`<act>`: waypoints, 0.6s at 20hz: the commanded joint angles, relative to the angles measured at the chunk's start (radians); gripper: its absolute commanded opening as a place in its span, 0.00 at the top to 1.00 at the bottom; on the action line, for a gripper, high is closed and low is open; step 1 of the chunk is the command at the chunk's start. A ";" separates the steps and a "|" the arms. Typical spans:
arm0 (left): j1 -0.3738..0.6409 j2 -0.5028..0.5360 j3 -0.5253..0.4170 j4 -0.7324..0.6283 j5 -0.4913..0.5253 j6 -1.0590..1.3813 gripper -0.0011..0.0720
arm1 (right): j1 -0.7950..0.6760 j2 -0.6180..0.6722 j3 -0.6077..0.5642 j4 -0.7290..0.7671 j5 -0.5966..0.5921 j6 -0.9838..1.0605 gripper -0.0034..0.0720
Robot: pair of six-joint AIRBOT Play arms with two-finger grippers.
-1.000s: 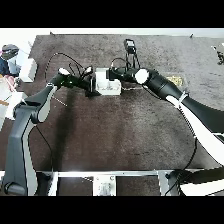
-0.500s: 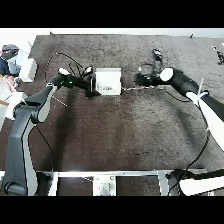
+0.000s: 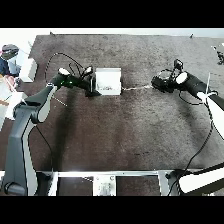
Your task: Fold the box and place the chain.
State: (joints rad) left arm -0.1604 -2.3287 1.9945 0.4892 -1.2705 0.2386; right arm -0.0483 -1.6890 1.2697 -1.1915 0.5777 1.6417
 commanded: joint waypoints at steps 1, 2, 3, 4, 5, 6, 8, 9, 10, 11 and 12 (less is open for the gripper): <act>0.001 -0.001 0.000 0.000 0.000 0.003 0.33 | -0.006 -0.054 0.039 -0.001 -0.017 0.005 0.56; 0.001 -0.001 0.000 0.000 0.000 0.002 0.33 | -0.002 -0.071 0.056 -0.002 -0.017 0.005 0.56; 0.001 -0.001 0.000 0.000 0.000 0.003 0.33 | 0.002 -0.087 0.072 -0.002 -0.016 0.005 0.56; 0.001 -0.001 0.000 0.000 0.000 0.003 0.33 | 0.008 -0.101 0.084 -0.002 -0.011 0.005 0.56; 0.001 -0.001 0.000 0.000 0.000 0.003 0.33 | 0.012 -0.112 0.093 -0.003 -0.011 0.005 0.56; 0.001 -0.001 0.000 0.000 0.000 0.003 0.33 | 0.017 -0.122 0.101 -0.003 -0.008 0.005 0.57; 0.001 -0.001 0.000 0.000 0.000 0.003 0.33 | 0.018 -0.125 0.105 -0.015 0.007 0.005 0.77; 0.001 -0.001 0.000 0.000 0.000 0.003 0.33 | 0.018 -0.125 0.105 -0.024 0.016 0.005 0.82; 0.001 -0.001 0.000 0.000 0.000 0.003 0.33 | 0.018 -0.124 0.105 -0.034 0.034 0.005 0.82; 0.001 -0.001 0.000 0.000 0.001 0.003 0.33 | 0.018 -0.123 0.105 -0.049 0.050 0.005 0.82; 0.001 -0.001 0.000 0.000 0.002 0.003 0.33 | 0.018 -0.121 0.105 -0.055 0.060 0.005 0.87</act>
